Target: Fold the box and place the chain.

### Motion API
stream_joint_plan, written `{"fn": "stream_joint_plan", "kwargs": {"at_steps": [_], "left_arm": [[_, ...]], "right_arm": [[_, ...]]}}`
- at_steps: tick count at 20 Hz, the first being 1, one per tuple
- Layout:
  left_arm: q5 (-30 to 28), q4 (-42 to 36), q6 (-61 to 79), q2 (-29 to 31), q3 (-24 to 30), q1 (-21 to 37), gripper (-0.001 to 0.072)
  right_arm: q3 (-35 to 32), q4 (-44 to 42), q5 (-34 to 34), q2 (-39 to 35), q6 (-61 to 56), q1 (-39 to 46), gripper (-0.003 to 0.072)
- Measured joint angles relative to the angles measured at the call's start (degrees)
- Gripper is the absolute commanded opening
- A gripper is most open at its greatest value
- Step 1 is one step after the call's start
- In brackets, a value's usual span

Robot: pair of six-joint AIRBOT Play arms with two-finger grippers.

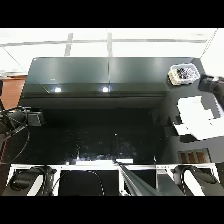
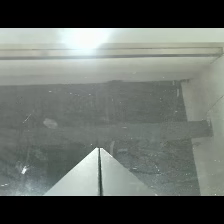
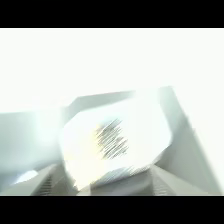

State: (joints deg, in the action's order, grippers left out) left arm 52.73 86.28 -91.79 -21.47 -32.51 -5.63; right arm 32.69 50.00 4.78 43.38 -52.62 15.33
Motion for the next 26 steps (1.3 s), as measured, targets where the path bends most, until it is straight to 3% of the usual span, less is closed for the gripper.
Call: {"fn": "stream_joint_plan", "kwargs": {"at_steps": [2, 4, 8, 14, 17, 22, 23, 25, 26], "left_arm": [[0.0, 0.0, 0.0, 0.0, 0.0, 0.0, 0.0029], [0.0, 0.0, 0.0, 0.0, 0.0, 0.0, 0.0029], [0.0, 0.0, 0.0, 0.0, 0.0, 0.0, 0.0029], [0.0, 0.0, 0.0, 0.0, 0.0, 0.0, 0.0029], [0.0, 0.0, 0.0, 0.0, 0.0, 0.0, 0.0029], [0.0, 0.0, 0.0, 0.0, 0.0, 0.0, 0.0029], [0.0, 0.0, 0.0, 0.0, 0.0, 0.0, 0.0029], [0.0, 0.0, 0.0, 0.0, 0.0, 0.0, 0.0029], [0.0, 0.0, 0.0, 0.0, 0.0, 0.0, 0.0029]], "right_arm": [[1.4, -0.1, -3.7, 4.2, 0.8, 2.7, 0.0706], [4.5, -0.1, -1.2, 10.0, 1.5, 7.5, 0.0706], [15.4, 3.8, 14.6, 21.5, -1.1, 18.4, 0.0705], [32.7, 27.5, 42.9, 35.8, -13.7, 29.3, 0.0704], [38.2, 33.5, 52.5, 41.6, -14.1, 31.2, 0.0704], [41.9, 35.6, 60.5, 46.9, -7.2, 32.7, 0.0702], [42.1, 34.7, 61.8, 47.6, -5.6, 32.9, 0.056], [42.4, 33.3, 63.8, 48.5, -3.1, 33.2, 0.0121], [42.5, 32.9, 64.7, 48.6, -2.4, 33.3, 0.0059]]}}
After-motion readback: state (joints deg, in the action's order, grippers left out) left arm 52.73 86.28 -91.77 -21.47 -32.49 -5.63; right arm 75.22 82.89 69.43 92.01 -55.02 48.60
